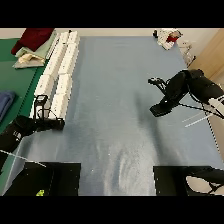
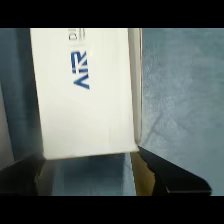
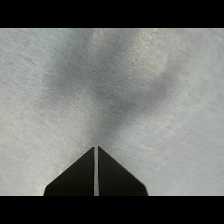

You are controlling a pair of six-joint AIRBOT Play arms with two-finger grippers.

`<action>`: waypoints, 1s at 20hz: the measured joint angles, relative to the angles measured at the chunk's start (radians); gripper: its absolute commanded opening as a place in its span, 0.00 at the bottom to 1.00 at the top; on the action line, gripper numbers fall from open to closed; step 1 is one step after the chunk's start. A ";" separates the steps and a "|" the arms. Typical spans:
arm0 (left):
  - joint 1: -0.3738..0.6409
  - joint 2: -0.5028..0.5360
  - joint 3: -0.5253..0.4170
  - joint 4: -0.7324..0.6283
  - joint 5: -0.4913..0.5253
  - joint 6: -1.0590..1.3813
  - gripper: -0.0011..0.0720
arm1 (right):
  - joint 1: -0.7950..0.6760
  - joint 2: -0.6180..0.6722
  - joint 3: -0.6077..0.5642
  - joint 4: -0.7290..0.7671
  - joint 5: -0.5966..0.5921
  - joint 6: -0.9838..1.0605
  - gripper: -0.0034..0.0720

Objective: Fold the box.

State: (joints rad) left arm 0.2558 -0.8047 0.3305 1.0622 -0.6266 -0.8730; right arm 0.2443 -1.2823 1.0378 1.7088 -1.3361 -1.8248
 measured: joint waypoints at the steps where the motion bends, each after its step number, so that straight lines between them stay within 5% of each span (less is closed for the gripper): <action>1: 0.011 0.024 0.026 0.019 -0.053 -0.018 0.97 | 0.000 0.000 0.000 0.000 0.000 0.000 0.10; 6: 0.055 0.171 0.193 0.114 -0.328 -0.093 0.97 | 0.000 0.000 0.000 0.000 0.000 0.000 0.10; 7: 0.060 0.201 0.232 0.118 -0.367 -0.105 0.78 | 0.000 0.000 0.000 0.000 0.000 0.000 0.10; 8: 0.061 0.225 0.265 0.111 -0.404 -0.117 0.29 | 0.000 0.000 0.000 0.000 0.000 0.000 0.10; 9: 0.063 0.242 0.292 0.091 -0.435 -0.123 0.03 | 0.000 0.000 0.000 0.000 0.000 0.000 0.10; 14: 0.002 0.193 0.398 -0.119 -0.526 -0.105 0.03 | 0.000 0.000 0.000 0.000 0.000 0.000 0.10; 20: -0.286 -0.058 0.481 -0.205 -0.517 -0.092 0.03 | 0.000 0.000 0.000 0.000 0.000 0.000 0.10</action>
State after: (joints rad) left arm -0.0307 -0.8627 0.8120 0.8574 -1.1439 -0.9646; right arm 0.2447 -1.2827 1.0378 1.7088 -1.3361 -1.8248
